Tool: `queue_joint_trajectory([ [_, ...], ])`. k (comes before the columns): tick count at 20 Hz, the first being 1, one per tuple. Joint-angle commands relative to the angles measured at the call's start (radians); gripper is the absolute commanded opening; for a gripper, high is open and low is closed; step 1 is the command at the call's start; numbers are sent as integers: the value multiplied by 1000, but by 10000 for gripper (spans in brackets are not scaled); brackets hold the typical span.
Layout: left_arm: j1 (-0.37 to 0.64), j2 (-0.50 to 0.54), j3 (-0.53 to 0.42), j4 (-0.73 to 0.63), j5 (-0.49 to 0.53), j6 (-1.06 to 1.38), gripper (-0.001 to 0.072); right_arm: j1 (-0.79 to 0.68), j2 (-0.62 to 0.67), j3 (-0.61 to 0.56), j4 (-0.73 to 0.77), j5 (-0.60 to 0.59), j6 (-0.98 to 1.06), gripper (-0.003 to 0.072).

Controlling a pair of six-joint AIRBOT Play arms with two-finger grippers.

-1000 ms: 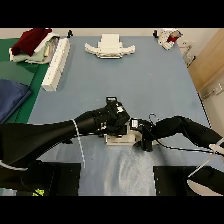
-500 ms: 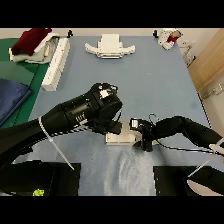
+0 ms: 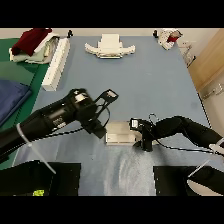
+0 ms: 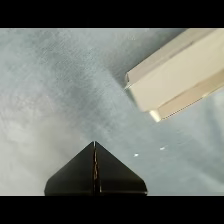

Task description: Fold the box.

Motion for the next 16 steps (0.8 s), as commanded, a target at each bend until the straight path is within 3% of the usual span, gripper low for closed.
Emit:
queue_joint_trajectory([
  [1, 141, 166, -217, -207, 122, 554, 13, 1, 1, 0, 0, 0, 0, 514],
  [3, 229, 215, -296, -432, 131, 1003, 16, 1, 1, 0, 0, 0, 0, 514],
  [4, 267, 215, -322, -523, 156, 1098, 221, 1, 1, 0, 0, 0, 0, 514],
  [5, 300, 208, -348, -582, 198, 1133, 650, 1, 1, 0, 0, 0, 0, 514],
  [6, 322, 200, -371, -594, 243, 1148, 687, 1, 1, 0, 0, 0, 0, 514],
  [9, 337, 171, -431, -623, 390, 1325, 689, 1, 1, 0, 0, 0, 0, 514],
  [12, 339, 121, -484, -766, 529, 1586, 689, 1, 1, 0, 0, 0, 0, 514],
  [16, 339, 37, -499, -871, 610, 1693, 689, 1, 1, 0, 0, 0, 0, 514],
])
